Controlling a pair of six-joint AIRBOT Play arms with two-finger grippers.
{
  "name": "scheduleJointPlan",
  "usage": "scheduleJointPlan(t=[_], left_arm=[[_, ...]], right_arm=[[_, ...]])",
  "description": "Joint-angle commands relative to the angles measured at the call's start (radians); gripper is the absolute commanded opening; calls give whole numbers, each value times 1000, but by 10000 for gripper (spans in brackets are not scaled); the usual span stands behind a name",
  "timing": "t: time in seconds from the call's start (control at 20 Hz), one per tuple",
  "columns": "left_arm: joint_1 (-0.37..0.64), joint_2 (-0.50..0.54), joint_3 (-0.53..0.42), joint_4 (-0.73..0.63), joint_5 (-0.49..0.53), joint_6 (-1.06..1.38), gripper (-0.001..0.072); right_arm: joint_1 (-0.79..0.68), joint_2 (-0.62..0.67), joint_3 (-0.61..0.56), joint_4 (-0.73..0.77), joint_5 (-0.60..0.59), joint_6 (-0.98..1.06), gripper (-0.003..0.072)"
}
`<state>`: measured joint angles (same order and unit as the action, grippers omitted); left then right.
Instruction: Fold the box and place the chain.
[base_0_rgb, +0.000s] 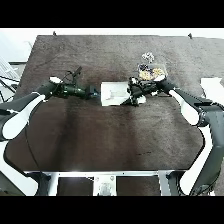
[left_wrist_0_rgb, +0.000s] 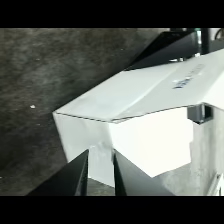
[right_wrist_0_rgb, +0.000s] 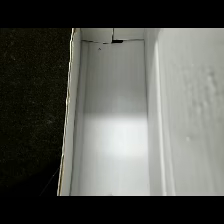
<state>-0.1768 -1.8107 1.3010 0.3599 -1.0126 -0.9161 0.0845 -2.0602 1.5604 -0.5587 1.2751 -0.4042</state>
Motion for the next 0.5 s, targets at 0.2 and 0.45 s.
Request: scheduleJointPlan(t=[0.2, 0.45], left_arm=[[-2, 5, 15, -2, -47, 1, 202], [-5, 5, 15, -1, -54, -38, 348]], right_arm=[[-1, 0, 0, 0, 0, 0, 496], [-1, 0, 0, 0, 0, 0, 497]])
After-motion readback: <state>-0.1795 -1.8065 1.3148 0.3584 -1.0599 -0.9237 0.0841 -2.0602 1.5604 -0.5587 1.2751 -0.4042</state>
